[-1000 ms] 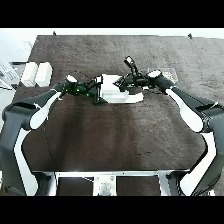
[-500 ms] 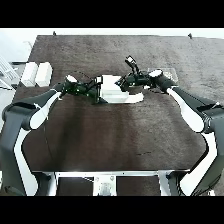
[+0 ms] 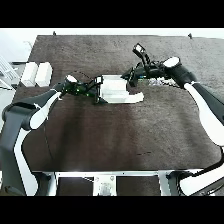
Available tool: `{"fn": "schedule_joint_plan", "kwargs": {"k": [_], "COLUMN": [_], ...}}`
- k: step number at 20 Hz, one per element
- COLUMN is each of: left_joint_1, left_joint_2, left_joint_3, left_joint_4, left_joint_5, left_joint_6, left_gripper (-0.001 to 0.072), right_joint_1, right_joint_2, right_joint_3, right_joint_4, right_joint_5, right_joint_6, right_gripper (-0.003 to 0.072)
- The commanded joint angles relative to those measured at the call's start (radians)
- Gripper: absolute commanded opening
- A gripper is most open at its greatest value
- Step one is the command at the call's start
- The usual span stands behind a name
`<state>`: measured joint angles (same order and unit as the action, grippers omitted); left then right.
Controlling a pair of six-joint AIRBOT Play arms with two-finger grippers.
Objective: Fold the box and place the chain.
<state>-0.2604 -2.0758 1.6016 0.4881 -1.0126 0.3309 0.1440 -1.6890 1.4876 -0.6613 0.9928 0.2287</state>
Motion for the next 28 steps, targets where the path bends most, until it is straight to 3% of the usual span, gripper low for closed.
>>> {"fn": "schedule_joint_plan", "kwargs": {"k": [1, 2, 3, 9, 15, 23, 25, 26, 27, 28], "left_joint_1": [-0.001, -0.001, -0.001, -0.001, -0.001, -0.001, -0.001, -0.001, -0.001, -0.001], "left_joint_2": [0.000, 0.000, 0.000, 0.000, 0.000, 0.000, 0.000, 0.000, 0.000, 0.000], "left_joint_3": [0.000, 0.000, 0.000, 0.000, 0.000, 0.000, 0.000, 0.000, 0.000, 0.000], "left_joint_4": [-0.002, -0.002, -0.002, -0.002, -0.002, -0.002, -0.002, -0.002, -0.002, -0.002], "left_joint_5": [0.003, 0.003, 0.003, 0.003, 0.004, 0.006, 0.006, 0.006, 0.006, 0.006], "left_joint_6": [-0.001, -0.001, -0.001, -0.001, -0.001, -0.001, -0.001, -0.001, -0.001, -0.001], "left_gripper": [0.0415, 0.0415, 0.0415, 0.0415, 0.0415, 0.0415, 0.0415, 0.0415, 0.0415, 0.0415], "right_joint_1": [-0.005, -0.011, -0.020, -0.060, -0.057, -0.043, -0.032, -0.023, -0.014, -0.006], "right_joint_2": [0.085, 0.087, 0.087, 0.080, 0.021, -0.010, -0.014, -0.015, -0.017, -0.019], "right_joint_3": [-0.082, -0.110, -0.137, -0.266, -0.268, -0.268, -0.268, -0.268, -0.268, -0.268], "right_joint_4": [-0.230, -0.274, -0.296, -0.270, -0.095, -0.051, -0.045, -0.045, -0.044, -0.045], "right_joint_5": [0.030, 0.030, 0.030, -0.011, -0.068, -0.132, -0.129, -0.129, -0.130, -0.135], "right_joint_6": [0.034, 0.033, 0.032, -0.197, -0.397, -0.451, -0.465, -0.477, -0.477, -0.477], "right_gripper": [0.0097, 0.0390, 0.0620, 0.0629, 0.0631, 0.0629, 0.0580, 0.0516, 0.0372, 0.0348]}}
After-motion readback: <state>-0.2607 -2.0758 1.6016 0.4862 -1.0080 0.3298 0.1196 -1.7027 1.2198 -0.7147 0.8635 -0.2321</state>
